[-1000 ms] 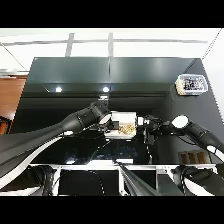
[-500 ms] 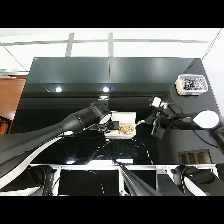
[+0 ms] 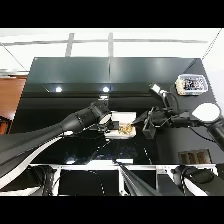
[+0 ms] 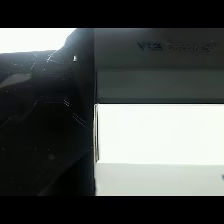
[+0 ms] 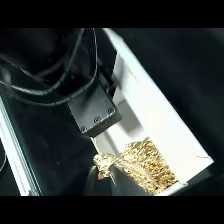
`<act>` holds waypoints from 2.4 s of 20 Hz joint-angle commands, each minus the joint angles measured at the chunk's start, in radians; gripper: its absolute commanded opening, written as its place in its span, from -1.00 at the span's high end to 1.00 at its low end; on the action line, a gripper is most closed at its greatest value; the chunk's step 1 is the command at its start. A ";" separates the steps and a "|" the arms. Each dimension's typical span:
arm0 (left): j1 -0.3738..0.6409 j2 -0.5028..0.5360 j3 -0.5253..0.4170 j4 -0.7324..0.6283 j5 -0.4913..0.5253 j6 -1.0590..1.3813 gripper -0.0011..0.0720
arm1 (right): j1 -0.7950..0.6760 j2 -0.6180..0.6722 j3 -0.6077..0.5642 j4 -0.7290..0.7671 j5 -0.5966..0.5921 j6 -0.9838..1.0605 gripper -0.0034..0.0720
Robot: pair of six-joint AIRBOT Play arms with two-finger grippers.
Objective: Fold the box and place the chain.
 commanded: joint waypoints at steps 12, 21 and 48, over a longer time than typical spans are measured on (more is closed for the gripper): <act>0.002 0.001 0.000 0.009 0.005 0.001 0.89 | -0.273 0.017 0.030 -0.196 0.109 0.105 0.16; 0.010 0.053 0.025 0.014 0.026 0.014 -0.57 | -0.273 0.017 0.030 -0.200 0.119 0.105 0.16; 0.549 0.376 -0.546 -0.945 0.219 2.656 -0.97 | -0.273 0.017 0.030 -0.218 0.069 0.161 0.16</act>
